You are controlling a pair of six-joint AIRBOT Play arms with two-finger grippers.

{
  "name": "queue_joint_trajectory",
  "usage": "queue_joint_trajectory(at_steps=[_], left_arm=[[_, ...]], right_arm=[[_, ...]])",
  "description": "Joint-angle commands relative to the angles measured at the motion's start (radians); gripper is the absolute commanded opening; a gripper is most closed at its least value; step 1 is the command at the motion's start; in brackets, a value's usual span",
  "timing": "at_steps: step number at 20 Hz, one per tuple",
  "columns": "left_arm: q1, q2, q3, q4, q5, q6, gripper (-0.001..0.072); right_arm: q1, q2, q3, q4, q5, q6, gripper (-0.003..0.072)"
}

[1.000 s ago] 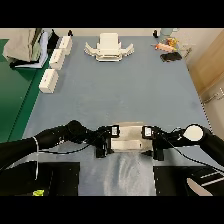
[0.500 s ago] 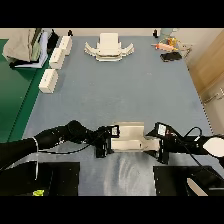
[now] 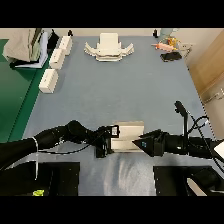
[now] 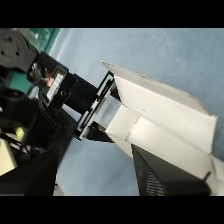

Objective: Fold the box.

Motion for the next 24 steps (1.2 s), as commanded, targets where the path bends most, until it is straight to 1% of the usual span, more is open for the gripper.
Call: queue_joint_trajectory(at_steps=[1,2,3,4,5,6,7,8,9,11,12,13,14,15,17,19,20,24], left_arm=[[0.001,0.0,0.0,0.0,0.0,0.0,0.0431],[0.001,0.0,0.0,0.0,0.0,0.0,0.0431],[0.001,0.0,0.0,0.0,0.0,0.0,0.0431],[0.001,0.0,0.0,0.0,0.0,0.0,0.0431],[0.001,0.0,0.0,0.0,0.0,0.0,0.0431],[0.001,0.0,0.0,0.0,0.0,0.0,0.0431],[0.001,0.0,0.0,0.0,0.0,0.0,0.0431],[0.001,0.0,0.0,0.0,0.0,0.0,0.0431],[0.001,0.0,0.0,0.0,0.0,0.0,0.0431],[0.001,0.0,0.0,0.0,0.0,0.0,0.0431],[0.001,0.0,0.0,0.0,0.0,0.0,0.0431],[0.001,0.0,0.0,0.0,0.0,0.0,0.0431],[0.001,0.0,0.0,0.0,0.0,0.0,0.0431],[0.001,0.0,0.0,0.0,0.0,0.0,0.0431],[0.0,0.0,0.0,0.0,-0.001,0.0,0.0431],[0.001,0.0,0.0,0.0,0.0,0.0,0.0431],[0.001,0.0,0.0,0.0,0.0,0.0,0.0431],[0.001,0.0,0.0,0.0,0.0,0.0,0.0431]], right_arm=[[0.0,0.002,0.001,0.03,-0.067,0.161,0.0711],[0.0,0.001,0.001,0.028,-0.074,0.164,0.0709],[0.0,-0.014,0.001,0.013,-0.075,0.181,0.0679],[0.001,-0.035,0.001,-0.024,-0.061,0.195,0.0598],[0.001,-0.07,0.001,-0.077,-0.042,0.194,0.0579],[0.0,-0.119,0.001,-0.135,-0.028,0.194,0.0579],[0.0,-0.174,0.001,-0.149,-0.023,0.193,0.0566],[0.001,-0.235,0.001,-0.108,-0.024,0.164,0.041],[0.003,-0.293,0.001,0.001,-0.023,0.065,0.0313],[0.013,-0.383,0.002,0.218,-0.029,-0.169,0.0313],[0.013,-0.423,0.006,0.276,-0.032,-0.242,0.0301],[0.013,-0.461,0.021,0.292,-0.043,-0.265,0.0292],[0.013,-0.497,0.047,0.291,-0.052,-0.289,0.0292],[0.013,-0.529,0.074,0.288,-0.066,-0.307,0.0274],[0.013,-0.588,0.121,0.27,-0.156,-0.313,0.014],[0.013,-0.642,0.14,0.242,-0.262,-0.312,0.014],[0.013,-0.673,0.14,0.238,-0.278,-0.312,0.014],[0.04,-0.795,0.14,0.161,-0.23,-0.315,0.014]])
